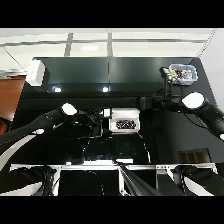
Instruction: Fold the box and place the chain.
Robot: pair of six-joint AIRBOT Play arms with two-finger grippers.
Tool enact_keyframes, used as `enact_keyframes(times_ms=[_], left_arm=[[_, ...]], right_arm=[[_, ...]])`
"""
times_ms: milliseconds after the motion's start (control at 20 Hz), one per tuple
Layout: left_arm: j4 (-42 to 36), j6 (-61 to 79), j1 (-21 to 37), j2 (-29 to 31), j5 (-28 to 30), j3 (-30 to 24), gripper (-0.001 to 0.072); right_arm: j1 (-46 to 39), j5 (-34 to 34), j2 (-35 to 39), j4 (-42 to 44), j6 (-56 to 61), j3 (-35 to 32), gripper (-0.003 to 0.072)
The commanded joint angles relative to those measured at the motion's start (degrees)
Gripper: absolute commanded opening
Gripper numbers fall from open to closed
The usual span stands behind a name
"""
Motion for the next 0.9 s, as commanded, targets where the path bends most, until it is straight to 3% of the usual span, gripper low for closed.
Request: enact_keyframes(times_ms=[0,200,550,850], left_arm=[[0.26,-0.24,-0.04,-0.04,0.44,-0.02,0.0372],[0.26,-0.24,-0.04,-0.04,0.44,-0.02,0.0372],[0.26,-0.24,-0.07,-0.04,0.44,-0.02,0.0372],[0.28,-0.24,-0.09,-0.04,0.44,-0.02,0.0373]], right_arm=[[1.25,4.42,-1.09,1.4,-30.51,1.2,0.0673],[1.18,13.97,-1.14,0.68,-44.35,4.28,0.0673],[4.85,13.53,-1.2,0.55,-56.46,-2.47,0.0673],[6.67,12.94,-1.18,0.42,-57.55,-2.6,0.0672]])
